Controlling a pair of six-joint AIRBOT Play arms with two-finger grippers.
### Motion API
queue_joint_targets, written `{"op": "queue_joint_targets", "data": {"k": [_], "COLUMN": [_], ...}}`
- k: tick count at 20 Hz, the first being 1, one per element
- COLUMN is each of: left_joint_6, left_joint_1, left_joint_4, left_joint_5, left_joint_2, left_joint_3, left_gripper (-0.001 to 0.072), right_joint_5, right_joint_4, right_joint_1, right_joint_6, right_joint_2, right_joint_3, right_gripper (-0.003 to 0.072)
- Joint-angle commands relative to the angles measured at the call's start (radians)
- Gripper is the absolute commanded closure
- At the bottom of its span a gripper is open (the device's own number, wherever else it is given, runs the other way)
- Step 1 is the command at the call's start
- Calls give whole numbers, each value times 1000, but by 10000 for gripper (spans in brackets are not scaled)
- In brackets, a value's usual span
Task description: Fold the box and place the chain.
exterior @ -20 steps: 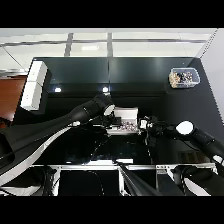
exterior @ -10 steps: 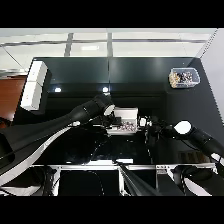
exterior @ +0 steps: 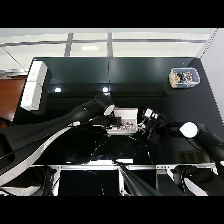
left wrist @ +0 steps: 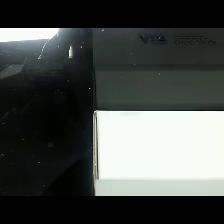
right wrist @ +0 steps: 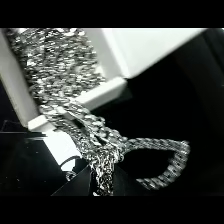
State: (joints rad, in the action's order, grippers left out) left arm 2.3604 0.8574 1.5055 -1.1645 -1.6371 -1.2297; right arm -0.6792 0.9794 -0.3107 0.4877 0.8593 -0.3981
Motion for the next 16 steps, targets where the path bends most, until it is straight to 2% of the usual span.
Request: {"op": "queue_joint_targets", "data": {"k": [1,3,6,12,16], "left_joint_6": [0,0,0,0,0], "left_joint_1": [0,0,0,0,0], "left_joint_4": [0,0,0,0,0], "left_joint_5": [0,0,0,1,1], "left_joint_2": [0,0,0,0,0], "left_joint_3": [0,0,0,0,0], "left_gripper": [685,685,685,685,685], "right_joint_5": [-126,-206,-284,-240,-198], "right_joint_4": [262,264,181,-72,-357], "right_joint_1": [-1,-1,-1,-2,-2], "right_joint_6": [377,419,425,425,347], "right_joint_2": [-110,-155,-198,-207,-207], "right_joint_3": [-92,-172,-297,-516,-546], "right_gripper": [676,676,676,676,676]}}
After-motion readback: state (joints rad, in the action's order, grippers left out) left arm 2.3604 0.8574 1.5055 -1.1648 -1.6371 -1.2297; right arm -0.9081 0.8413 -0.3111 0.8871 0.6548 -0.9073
